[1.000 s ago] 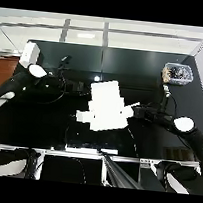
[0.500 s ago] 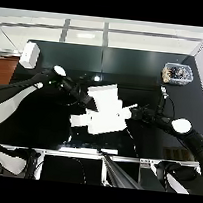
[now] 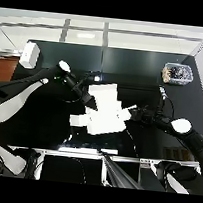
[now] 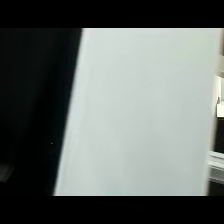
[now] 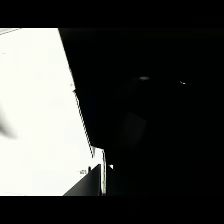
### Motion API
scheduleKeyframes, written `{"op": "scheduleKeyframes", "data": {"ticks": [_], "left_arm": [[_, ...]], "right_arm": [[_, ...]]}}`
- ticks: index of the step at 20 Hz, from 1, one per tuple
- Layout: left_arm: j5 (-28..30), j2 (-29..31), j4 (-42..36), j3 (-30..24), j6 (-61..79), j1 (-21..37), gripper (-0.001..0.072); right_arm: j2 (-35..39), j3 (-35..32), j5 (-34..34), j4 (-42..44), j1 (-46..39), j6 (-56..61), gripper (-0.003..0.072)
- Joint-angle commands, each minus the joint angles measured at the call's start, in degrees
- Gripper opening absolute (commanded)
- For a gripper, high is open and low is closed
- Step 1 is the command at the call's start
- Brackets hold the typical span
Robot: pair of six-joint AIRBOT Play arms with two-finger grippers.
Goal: Fold the box and place the chain.
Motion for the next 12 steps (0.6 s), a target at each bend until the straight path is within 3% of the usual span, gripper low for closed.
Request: {"op": "scheduleKeyframes", "data": {"ticks": [1,3,5,6,7,9,12], "left_arm": [[-1.75,-2.01,-0.17,1.68,0.07,-0.04,0.0326],[-3.67,-2.29,-0.17,1.68,2.27,0.02,0.0124],[-4.76,-2.29,-0.17,1.92,4.44,0.02,0.0026],[-4.98,-2.29,-0.15,2.27,4.42,0.02,0.0025],[-5.66,-2.16,-0.07,2.86,4.35,0.00,0.0024],[-6.36,-0.02,2.34,3.52,4.35,-0.31,0.0021],[-1.38,7.41,8.61,2.27,4.70,-2.03,0.0021]], "right_arm": [[0.02,0.00,0.59,-0.09,0.04,0.00,0.0016],[0.02,0.00,0.57,-0.09,0.04,0.00,0.0016],[0.02,0.00,0.55,-0.17,0.04,-0.15,0.0031],[0.09,0.17,0.61,-1.46,-0.28,-0.26,0.0300],[0.22,1.09,2.75,-2.97,-1.44,-0.37,0.0706],[0.26,6.25,12.98,-8.94,-5.09,-1.01,0.0703],[0.26,16.57,26.97,-23.61,-8.76,-4.39,0.0703]]}}
